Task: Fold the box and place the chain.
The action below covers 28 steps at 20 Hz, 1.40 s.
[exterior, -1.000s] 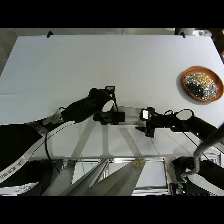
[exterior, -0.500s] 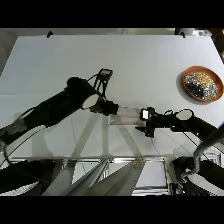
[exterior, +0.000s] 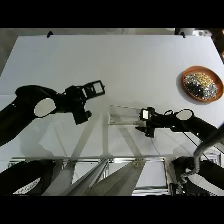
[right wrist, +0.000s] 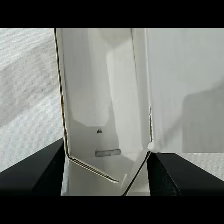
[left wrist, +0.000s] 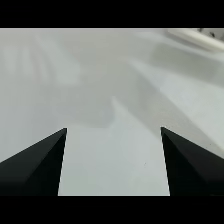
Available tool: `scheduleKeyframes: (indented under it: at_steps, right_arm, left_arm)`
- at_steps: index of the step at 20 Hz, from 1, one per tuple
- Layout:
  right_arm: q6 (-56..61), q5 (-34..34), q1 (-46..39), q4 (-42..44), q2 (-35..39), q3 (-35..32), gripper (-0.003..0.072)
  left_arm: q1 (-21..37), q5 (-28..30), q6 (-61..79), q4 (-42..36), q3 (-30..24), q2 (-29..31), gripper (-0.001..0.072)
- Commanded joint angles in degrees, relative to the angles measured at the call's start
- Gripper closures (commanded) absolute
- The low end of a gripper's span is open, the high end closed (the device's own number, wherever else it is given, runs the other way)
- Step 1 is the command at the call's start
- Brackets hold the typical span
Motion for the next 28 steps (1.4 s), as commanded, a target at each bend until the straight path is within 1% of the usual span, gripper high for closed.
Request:
scheduleKeyframes:
  at_steps: [1, 3, 4, 7, 9, 10, 11, 13, 18, 20, 24, 28]
  right_arm:
    - [0.0, 0.0, 0.0, 0.0, 0.0, 0.0, 0.0285]
    - [0.0, 0.0, 0.1, 0.0, 0.0, 0.0, 0.0285]
    - [0.0, 0.0, 0.0, 0.0, 0.0, 0.0, 0.0285]
    - [0.0, 0.0, 0.0, 0.0, 0.0, 0.0, 0.0285]
    - [0.0, 0.0, 0.0, 0.0, 0.0, 0.0, 0.0285]
    - [0.0, 0.0, 0.0, 0.0, 0.0, 0.0, 0.0285]
    - [0.0, 0.0, 0.0, 0.0, 0.0, 0.0, 0.0285]
    - [0.0, 0.0, 0.0, 0.0, 0.0, 0.0, 0.0285]
    - [0.0, 0.0, 0.0, 0.0, 0.0, 0.0, 0.0285]
    - [0.0, 0.0, 0.0, 0.0, 0.0, 0.0, 0.0285]
    - [0.0, 0.0, 0.0, 0.0, 0.0, 0.0, 0.0285]
    - [0.0, 0.0, 0.0, 0.0, 0.0, 0.0, 0.0285]
  left_arm:
    - [2.7, 5.5, 23.6, -11.1, -7.1, -1.9, 0.0049]
    - [2.7, 9.1, 36.0, -16.8, -8.0, -6.8, 0.0008]
    - [2.9, 10.4, 40.7, -20.9, -8.0, -9.3, 0.0007]
    - [3.1, 10.8, 51.5, -35.1, -8.0, -16.0, 0.0007]
    - [3.1, 10.7, 58.3, -41.1, -8.0, -19.2, 0.0006]
    - [3.1, 10.8, 61.0, -42.8, -8.0, -20.1, 0.0006]
    - [3.1, 10.8, 63.3, -44.1, -8.0, -20.6, 0.0006]
    - [3.4, 11.1, 63.5, -45.6, -8.0, -20.8, 0.0006]
    - [4.1, 11.4, 63.6, -46.2, -8.0, -21.4, 0.0007]
    - [4.0, 11.4, 63.8, -48.2, -8.0, -22.2, 0.0007]
    - [4.0, 11.3, 68.5, -53.1, -8.0, -22.9, 0.0007]
    - [4.0, 10.6, 68.7, -53.4, -8.0, -23.5, 0.0007]
